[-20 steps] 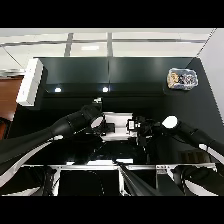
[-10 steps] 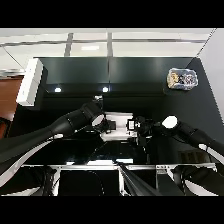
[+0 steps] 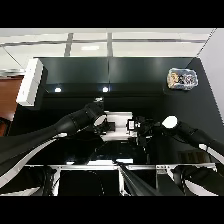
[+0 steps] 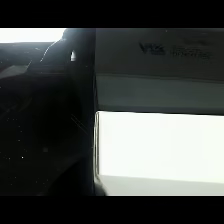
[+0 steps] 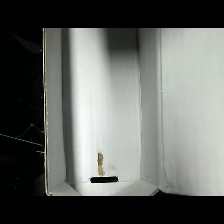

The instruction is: Fold the box and place the chain.

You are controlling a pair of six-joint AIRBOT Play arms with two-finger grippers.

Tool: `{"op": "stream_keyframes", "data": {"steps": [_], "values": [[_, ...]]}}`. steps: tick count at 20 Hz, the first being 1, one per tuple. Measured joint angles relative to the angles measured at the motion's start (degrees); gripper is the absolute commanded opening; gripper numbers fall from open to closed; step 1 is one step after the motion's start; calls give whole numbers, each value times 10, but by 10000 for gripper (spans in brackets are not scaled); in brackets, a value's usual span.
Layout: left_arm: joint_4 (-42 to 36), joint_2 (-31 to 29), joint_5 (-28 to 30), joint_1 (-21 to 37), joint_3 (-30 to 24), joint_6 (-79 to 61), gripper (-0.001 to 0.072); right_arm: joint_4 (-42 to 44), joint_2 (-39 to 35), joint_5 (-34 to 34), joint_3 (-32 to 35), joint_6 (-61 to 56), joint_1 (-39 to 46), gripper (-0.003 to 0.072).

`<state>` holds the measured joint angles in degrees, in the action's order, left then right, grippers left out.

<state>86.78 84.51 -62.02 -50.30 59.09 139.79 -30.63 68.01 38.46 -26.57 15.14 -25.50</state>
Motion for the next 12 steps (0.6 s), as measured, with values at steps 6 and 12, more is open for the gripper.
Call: {"op": "stream_keyframes", "data": {"steps": [6,12], "values": [[-5,2,4,0,0,3,27,-2,-3,-4,0,-11,0,720],[-4,2,5,0,0,-8,27,-100,-46,8,-9,-68,1,720]]}}
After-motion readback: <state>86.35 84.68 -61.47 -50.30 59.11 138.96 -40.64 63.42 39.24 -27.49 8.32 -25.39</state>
